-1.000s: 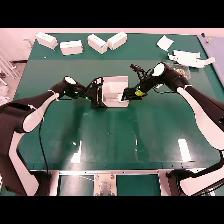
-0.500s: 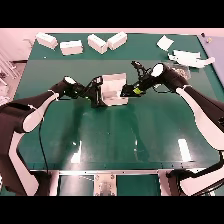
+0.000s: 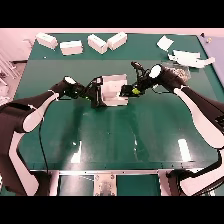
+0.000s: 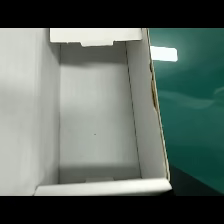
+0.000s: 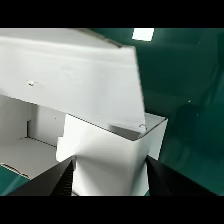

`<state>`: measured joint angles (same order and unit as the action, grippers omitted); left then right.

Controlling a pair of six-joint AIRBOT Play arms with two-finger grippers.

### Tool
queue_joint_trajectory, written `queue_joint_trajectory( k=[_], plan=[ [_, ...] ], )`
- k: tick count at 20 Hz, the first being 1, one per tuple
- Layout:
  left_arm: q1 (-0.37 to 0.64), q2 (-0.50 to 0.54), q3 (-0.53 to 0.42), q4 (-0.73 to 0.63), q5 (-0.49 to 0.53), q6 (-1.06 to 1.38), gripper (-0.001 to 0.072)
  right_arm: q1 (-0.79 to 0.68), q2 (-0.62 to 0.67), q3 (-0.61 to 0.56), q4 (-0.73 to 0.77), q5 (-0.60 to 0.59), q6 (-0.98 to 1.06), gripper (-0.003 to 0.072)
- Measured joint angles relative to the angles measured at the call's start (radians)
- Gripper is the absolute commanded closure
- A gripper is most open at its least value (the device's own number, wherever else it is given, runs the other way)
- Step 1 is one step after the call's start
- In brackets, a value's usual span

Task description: Fold the box and place the chain.

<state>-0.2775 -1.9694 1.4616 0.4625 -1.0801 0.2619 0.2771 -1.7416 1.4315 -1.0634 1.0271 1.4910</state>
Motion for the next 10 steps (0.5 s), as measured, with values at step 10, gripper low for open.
queue_joint_trajectory(
  k=[10],
  plan=[
    [0.000, 0.000, 0.000, -0.001, -0.002, 0.000, 0.0241, 0.001, -0.019, 0.001, -0.056, 0.003, 0.018, 0.0232]
  ],
)
